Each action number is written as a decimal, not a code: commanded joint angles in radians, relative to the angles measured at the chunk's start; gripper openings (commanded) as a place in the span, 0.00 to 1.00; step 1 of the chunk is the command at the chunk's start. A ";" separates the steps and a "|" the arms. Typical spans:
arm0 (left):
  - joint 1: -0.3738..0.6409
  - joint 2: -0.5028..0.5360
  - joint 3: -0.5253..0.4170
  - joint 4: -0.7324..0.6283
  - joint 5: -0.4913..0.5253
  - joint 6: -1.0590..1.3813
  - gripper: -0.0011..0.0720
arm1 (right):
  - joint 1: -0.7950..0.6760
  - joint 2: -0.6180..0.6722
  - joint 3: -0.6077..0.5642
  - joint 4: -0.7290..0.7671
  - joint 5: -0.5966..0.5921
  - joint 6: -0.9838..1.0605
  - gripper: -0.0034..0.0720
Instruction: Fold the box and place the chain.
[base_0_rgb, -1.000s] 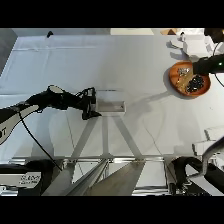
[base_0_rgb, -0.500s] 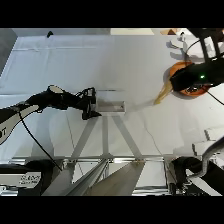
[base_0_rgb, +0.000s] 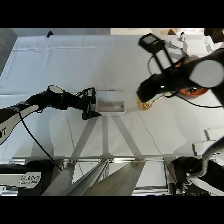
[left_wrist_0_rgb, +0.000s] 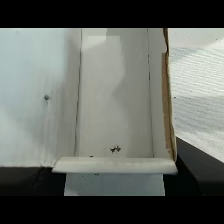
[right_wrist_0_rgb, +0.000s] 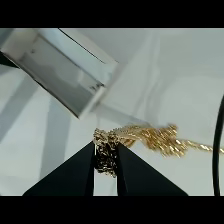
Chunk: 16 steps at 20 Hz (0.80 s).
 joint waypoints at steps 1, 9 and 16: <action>0.000 0.000 0.000 0.000 0.000 0.000 0.39 | 0.058 -0.087 0.000 0.068 -0.140 0.004 0.05; 0.000 0.000 0.000 0.000 0.000 0.000 0.39 | 0.143 -0.203 0.000 0.154 -0.294 -0.009 0.05; 0.000 0.000 0.000 0.000 0.000 0.000 0.39 | 0.150 -0.289 0.000 0.222 -0.370 -0.008 0.06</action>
